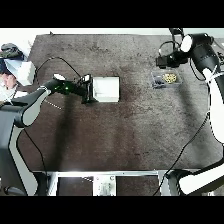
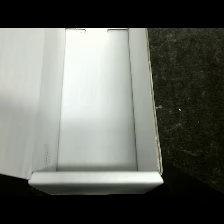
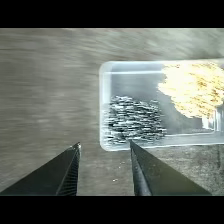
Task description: Fold the box and place the chain.
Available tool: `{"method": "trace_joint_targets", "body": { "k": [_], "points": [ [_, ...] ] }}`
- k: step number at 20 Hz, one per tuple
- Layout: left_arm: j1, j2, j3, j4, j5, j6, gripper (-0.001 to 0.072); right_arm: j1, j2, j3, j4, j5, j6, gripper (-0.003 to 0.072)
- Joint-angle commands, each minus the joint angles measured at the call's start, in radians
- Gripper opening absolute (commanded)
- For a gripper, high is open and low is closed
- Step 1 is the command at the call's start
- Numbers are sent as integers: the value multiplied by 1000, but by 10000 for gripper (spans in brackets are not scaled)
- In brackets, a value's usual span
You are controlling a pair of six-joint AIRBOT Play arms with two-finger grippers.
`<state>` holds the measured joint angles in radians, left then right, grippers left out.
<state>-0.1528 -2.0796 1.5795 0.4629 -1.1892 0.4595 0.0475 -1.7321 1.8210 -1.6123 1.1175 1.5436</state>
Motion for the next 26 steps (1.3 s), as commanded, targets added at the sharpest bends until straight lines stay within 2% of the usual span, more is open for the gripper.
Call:
{"method": "trace_joint_targets", "body": {
  "k": [1, 5, 13, 15, 20, 22, 23, 26],
  "points": [
    [0, 1, 1, 0, 0, 1, 323, -99, -95, 13, 125, -11, -90, 346],
    [0, 1, 1, 0, 0, 1, 324, -124, -188, 41, 125, 57, -150, 345],
    [0, 1, 1, 0, 1, 1, 324, -124, -260, 41, 129, 26, -172, 344],
    [0, 1, 1, 0, 1, 1, 323, -124, -264, 41, 133, 19, -172, 281],
    [0, 1, 1, 0, 1, 1, 323, -124, -268, 41, 137, 17, -172, 273],
    [0, 1, 1, 0, 1, 1, 323, -124, -269, 41, 152, -1, -176, 117],
    [0, 1, 1, 0, 1, 1, 324, -124, -269, 41, 159, -12, -175, 90],
    [0, 1, 1, 0, 1, 1, 323, -124, -268, 42, 162, -16, -175, 87]
  ]
}}
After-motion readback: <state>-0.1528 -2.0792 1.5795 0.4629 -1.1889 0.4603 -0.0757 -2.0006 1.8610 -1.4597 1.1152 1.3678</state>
